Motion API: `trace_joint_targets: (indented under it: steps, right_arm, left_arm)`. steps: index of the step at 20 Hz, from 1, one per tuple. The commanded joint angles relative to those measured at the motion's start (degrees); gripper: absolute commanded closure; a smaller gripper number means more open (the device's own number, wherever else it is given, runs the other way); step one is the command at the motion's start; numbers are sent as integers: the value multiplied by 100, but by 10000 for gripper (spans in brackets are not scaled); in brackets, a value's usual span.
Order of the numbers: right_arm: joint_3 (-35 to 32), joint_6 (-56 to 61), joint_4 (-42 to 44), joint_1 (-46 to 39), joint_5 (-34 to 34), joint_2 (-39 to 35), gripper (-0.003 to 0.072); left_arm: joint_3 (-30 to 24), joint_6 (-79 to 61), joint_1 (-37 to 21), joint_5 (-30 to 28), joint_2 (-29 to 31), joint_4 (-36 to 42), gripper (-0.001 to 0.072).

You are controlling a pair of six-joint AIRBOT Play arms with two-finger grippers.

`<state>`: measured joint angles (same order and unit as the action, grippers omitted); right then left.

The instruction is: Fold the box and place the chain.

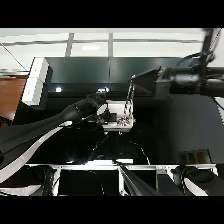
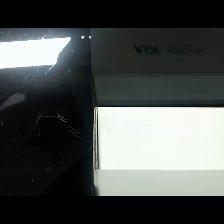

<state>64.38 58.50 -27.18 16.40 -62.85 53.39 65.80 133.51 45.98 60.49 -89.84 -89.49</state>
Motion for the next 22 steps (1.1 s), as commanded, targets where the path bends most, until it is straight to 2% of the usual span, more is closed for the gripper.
trace_joint_targets:
  steps: [1,7,8,9,12,14,17,19,22]
  right_arm:
    - [-350,404,-787,315,17,393,670]
    - [-1561,404,-1178,323,774,872,665]
    - [-1587,404,-1274,295,754,870,529]
    - [-1574,402,-1307,212,695,859,278]
    - [-1462,129,-1390,-490,140,767,262]
    - [-1482,-131,-1847,-1071,-275,732,263]
    - [-2044,-796,-2524,-1307,-168,734,261]
    - [-2627,-1390,-2369,-1215,472,737,-34]
    - [-3154,-2966,-2393,-782,1322,765,-34]
  left_arm:
    - [0,0,-4,-2,-4,-2,679]
    - [0,0,-4,-2,-4,-2,679]
    - [0,0,-4,-2,-4,-2,679]
    - [0,0,-2,-4,-4,-2,679]
    - [0,0,-4,-4,-4,-4,679]
    - [0,0,-2,-2,-4,-2,679]
    - [0,0,-2,-4,-4,-2,679]
    - [0,0,-2,-4,-4,-4,679]
    - [0,0,-2,-4,-4,-2,679]
